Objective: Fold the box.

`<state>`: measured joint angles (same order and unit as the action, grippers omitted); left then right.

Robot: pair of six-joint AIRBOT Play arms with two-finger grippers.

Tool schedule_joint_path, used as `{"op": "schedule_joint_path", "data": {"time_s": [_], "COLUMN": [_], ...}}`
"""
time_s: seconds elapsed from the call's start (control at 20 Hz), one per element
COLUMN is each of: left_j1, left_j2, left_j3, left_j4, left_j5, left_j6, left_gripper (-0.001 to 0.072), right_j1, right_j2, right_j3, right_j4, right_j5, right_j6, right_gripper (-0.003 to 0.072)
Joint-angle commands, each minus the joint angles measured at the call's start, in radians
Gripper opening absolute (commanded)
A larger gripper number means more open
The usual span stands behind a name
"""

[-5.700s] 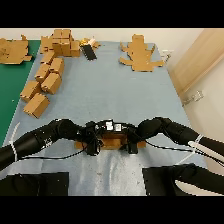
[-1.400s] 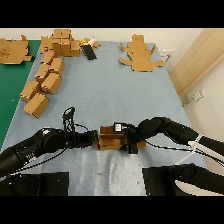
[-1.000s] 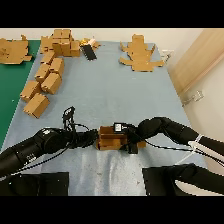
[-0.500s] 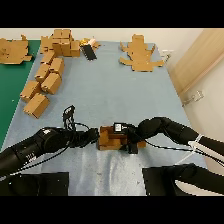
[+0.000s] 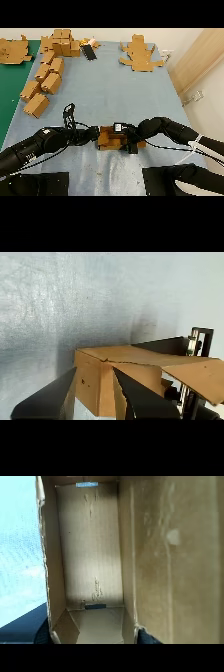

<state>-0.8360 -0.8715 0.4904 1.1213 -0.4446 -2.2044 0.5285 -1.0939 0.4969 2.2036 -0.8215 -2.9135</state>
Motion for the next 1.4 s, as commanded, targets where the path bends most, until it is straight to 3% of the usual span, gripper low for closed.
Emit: {"op": "schedule_joint_path", "data": {"time_s": [0.0, 0.45, 0.7, 1.05, 1.1, 1.15, 1.35], "left_j1": [0.000, 0.001, 0.001, -0.009, -0.024, -0.040, -0.068], "left_j2": [0.000, 0.000, 0.000, 0.000, 0.000, 0.000, -0.004], "left_j3": [0.001, 0.001, 0.001, 0.001, 0.001, 0.001, 0.010], "left_j4": [0.000, 0.001, 0.020, 0.022, 0.022, 0.021, 0.024], "left_j5": [0.045, 0.016, -0.117, -0.084, -0.077, -0.069, -0.068], "left_j6": [0.015, 0.015, 0.015, 0.017, 0.031, 0.048, 0.047], "left_gripper": [0.0356, 0.0357, 0.0357, 0.0358, 0.0388, 0.0494, 0.0494], "right_j1": [0.001, 0.001, 0.001, 0.001, 0.001, 0.001, 0.001], "right_j2": [0.000, 0.000, 0.000, 0.000, 0.000, 0.000, 0.000], "right_j3": [-0.001, -0.001, -0.001, -0.001, -0.001, -0.001, -0.001], "right_j4": [0.000, 0.000, 0.000, 0.000, 0.000, 0.000, 0.000], "right_j5": [0.000, 0.000, 0.000, 0.000, 0.000, 0.000, 0.000], "right_j6": [0.000, 0.000, 0.000, 0.000, 0.000, 0.000, 0.000], "right_gripper": [0.0437, 0.0437, 0.0437, 0.0437, 0.0437, 0.0437, 0.0437]}}
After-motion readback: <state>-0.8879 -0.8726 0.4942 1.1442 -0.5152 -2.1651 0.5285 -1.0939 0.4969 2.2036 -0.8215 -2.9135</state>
